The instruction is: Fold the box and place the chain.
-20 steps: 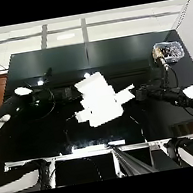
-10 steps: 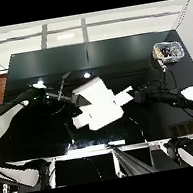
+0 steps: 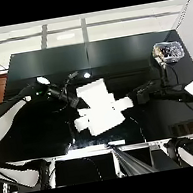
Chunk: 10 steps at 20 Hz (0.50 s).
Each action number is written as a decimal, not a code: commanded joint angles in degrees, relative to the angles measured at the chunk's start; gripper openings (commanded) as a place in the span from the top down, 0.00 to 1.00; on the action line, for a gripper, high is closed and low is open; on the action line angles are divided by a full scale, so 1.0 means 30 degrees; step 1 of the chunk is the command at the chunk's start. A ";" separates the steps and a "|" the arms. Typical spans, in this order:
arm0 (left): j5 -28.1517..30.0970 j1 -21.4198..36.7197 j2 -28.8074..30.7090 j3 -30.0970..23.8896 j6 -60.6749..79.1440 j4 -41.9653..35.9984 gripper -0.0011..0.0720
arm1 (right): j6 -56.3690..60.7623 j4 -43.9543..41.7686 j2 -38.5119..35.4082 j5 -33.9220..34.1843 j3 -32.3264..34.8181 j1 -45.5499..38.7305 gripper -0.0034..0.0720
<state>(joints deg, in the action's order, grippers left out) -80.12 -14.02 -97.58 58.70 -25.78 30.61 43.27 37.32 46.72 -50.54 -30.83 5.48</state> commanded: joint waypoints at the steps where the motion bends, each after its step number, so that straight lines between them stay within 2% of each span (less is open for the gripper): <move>1: 0.1894 -0.1071 0.1807 0.0117 0.1122 0.1770 0.96 | -0.3198 0.4299 -0.0015 -0.3402 -0.2280 -0.0087 0.12; 3: 0.4590 -0.2441 0.3002 0.0131 0.3956 0.1967 0.96 | -0.5719 0.4248 -0.0007 -0.3402 -0.2200 0.0867 0.12; 5: 0.5508 -0.3650 0.3235 0.0131 0.7614 0.2055 0.95 | -0.7635 0.4313 -0.0007 -0.3198 -0.2076 0.2317 0.12; 10: 0.8553 -0.5253 0.2739 0.0124 0.8539 0.2565 0.95 | -0.8910 0.7745 0.0007 -0.0197 -0.0124 0.5078 0.12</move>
